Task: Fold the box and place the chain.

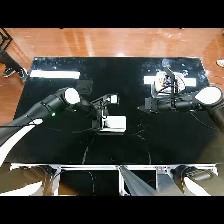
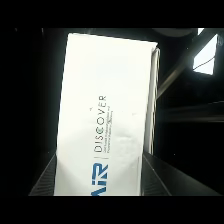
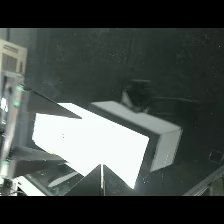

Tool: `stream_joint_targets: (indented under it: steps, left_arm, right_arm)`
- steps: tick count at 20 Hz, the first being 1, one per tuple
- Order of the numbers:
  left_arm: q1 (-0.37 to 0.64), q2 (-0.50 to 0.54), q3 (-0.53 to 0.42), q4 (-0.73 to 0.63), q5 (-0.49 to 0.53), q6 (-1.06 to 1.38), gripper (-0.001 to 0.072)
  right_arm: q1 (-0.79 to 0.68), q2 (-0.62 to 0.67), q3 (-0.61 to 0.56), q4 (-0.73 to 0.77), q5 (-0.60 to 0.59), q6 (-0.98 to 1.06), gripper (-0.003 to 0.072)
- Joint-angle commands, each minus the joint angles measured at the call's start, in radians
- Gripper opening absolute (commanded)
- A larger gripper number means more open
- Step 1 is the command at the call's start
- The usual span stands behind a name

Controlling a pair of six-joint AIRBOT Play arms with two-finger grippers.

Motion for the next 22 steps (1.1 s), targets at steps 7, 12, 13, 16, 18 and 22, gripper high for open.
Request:
stream_joint_targets:
  steps: [7,12,13,16,18,22]
  left_arm:
    - [0.265,0.002,0.138,0.076,-0.096,-0.120,0.0060]
    - [0.578,0.001,0.138,0.074,0.064,-0.120,0.0062]
    - [0.631,0.000,0.138,0.071,0.124,-0.121,0.0065]
    - [0.754,-0.028,0.148,0.069,0.340,-0.126,0.0166]
    - [0.812,-0.095,0.220,0.068,0.365,-0.158,0.0165]
    - [0.882,-0.300,0.466,0.070,0.254,-0.312,0.0164]
  right_arm:
    - [0.000,0.001,0.000,0.000,0.001,0.000,0.0020]
    - [0.000,0.001,0.000,0.003,0.000,0.000,0.0021]
    - [0.000,0.001,0.000,0.003,0.001,0.000,0.0021]
    - [0.000,0.001,0.000,0.008,0.000,0.002,0.0021]
    - [0.000,0.001,0.000,0.031,0.000,0.005,0.0021]
    - [0.000,0.001,0.000,0.060,0.000,0.005,0.0020]
